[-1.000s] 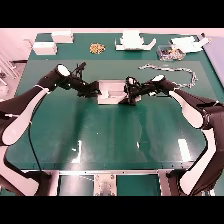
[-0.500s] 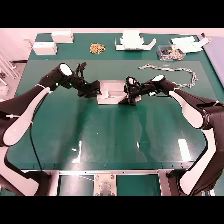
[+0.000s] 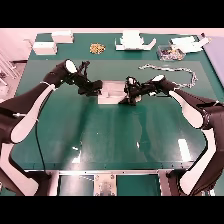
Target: Fold the box and place the chain.
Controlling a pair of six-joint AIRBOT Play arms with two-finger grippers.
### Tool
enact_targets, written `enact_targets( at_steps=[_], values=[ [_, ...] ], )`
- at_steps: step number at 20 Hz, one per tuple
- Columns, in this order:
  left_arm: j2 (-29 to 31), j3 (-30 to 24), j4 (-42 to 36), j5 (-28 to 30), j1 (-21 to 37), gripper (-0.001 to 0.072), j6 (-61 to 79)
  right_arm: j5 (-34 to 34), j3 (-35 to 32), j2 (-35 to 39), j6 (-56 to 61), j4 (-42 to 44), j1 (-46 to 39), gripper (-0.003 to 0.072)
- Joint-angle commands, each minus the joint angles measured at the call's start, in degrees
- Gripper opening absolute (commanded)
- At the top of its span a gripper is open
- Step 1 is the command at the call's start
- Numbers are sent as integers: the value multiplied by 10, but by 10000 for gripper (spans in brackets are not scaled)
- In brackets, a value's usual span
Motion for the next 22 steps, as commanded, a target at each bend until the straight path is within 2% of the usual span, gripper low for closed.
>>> enact_targets(
  at_steps=[1,6,19,22],
  values=[
    [-9,17,26,-21,-5,198,-14,0,0,0,0,0,0,521],
    [-18,44,57,-42,-15,198,-30,0,0,0,0,0,0,520],
    [-20,45,91,-39,-30,197,-46,0,0,0,0,0,0,521],
    [-47,85,115,-83,-38,197,-74,0,0,0,0,0,0,521]
  ],
)
